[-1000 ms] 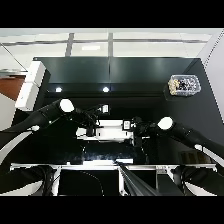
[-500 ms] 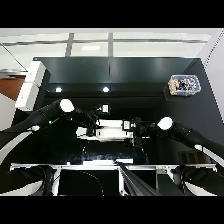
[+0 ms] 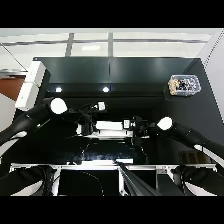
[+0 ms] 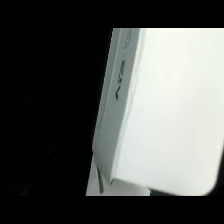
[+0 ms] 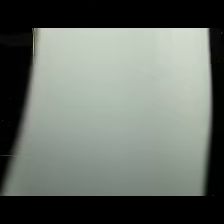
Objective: Fold the box and place the chain.
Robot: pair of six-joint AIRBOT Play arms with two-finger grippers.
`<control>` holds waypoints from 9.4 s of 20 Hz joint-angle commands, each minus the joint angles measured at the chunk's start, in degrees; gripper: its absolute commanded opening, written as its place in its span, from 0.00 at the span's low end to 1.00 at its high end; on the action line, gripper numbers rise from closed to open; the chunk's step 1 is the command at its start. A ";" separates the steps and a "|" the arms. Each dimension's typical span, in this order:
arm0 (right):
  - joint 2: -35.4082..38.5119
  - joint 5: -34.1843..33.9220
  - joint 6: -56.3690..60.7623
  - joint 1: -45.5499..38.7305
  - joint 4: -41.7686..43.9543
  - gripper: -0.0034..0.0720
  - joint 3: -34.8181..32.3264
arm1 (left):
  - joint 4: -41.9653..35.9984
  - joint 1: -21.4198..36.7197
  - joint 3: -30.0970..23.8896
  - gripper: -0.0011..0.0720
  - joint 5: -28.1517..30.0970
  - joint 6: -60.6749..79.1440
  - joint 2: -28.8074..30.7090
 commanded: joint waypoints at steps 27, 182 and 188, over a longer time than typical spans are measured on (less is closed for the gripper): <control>-0.04 -0.22 0.17 0.02 0.04 0.74 0.00 | -49.37 -1.86 -16.39 0.05 29.29 1.84 1.22; -0.04 -0.31 0.20 0.04 0.04 0.74 0.00 | 22.45 -15.08 -7.26 0.94 14.19 -99.19 3.43; -0.04 -0.28 0.17 0.04 0.04 0.74 0.00 | 29.70 -17.97 2.16 0.80 0.76 -106.60 -3.10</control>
